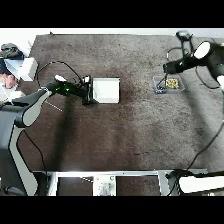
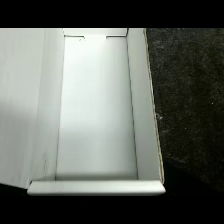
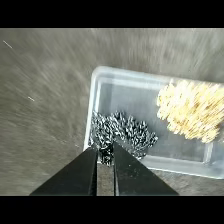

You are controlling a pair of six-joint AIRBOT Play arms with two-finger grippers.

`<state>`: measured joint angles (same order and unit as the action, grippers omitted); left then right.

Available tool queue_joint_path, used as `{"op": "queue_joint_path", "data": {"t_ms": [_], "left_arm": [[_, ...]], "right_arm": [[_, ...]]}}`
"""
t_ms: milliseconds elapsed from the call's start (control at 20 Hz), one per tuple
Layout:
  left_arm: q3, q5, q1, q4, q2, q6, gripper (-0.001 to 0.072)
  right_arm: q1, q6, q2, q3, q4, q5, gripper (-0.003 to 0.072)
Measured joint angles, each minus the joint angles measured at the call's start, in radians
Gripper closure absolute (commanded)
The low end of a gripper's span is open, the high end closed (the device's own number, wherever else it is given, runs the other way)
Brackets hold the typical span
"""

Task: Fold the box and place the chain.

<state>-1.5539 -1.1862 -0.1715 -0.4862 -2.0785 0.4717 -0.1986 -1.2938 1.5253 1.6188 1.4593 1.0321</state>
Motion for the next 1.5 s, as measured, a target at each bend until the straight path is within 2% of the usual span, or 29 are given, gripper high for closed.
{"op": "queue_joint_path", "data": {"t_ms": [350,600,800,1000,1400,1450,1500], "left_arm": [[0.000,0.000,0.000,0.000,0.000,0.000,0.0316],[0.000,0.000,0.000,0.000,0.000,0.000,0.0317],[0.000,0.000,0.000,0.000,0.000,0.000,0.0317],[0.000,0.000,0.000,0.000,0.000,0.000,0.0317],[0.000,0.000,0.000,0.000,0.000,0.000,0.0317],[0.000,0.000,0.000,0.000,0.000,0.000,0.0317],[0.000,0.000,0.000,0.000,0.000,0.000,0.0317]], "right_arm": [[0.129,-0.004,-0.278,0.083,0.003,-0.172,0.0699],[0.288,-0.005,-0.336,0.149,0.000,-0.231,0.0699],[0.431,-0.006,-0.312,0.143,-0.029,-0.223,0.0699],[0.556,-0.013,-0.247,0.057,-0.046,-0.230,0.0699],[0.630,-0.063,-0.054,-0.114,-0.108,-0.345,0.0698],[0.632,-0.064,-0.026,-0.133,-0.118,-0.357,0.0656],[0.632,-0.068,-0.002,-0.148,-0.124,-0.372,0.0419]]}}
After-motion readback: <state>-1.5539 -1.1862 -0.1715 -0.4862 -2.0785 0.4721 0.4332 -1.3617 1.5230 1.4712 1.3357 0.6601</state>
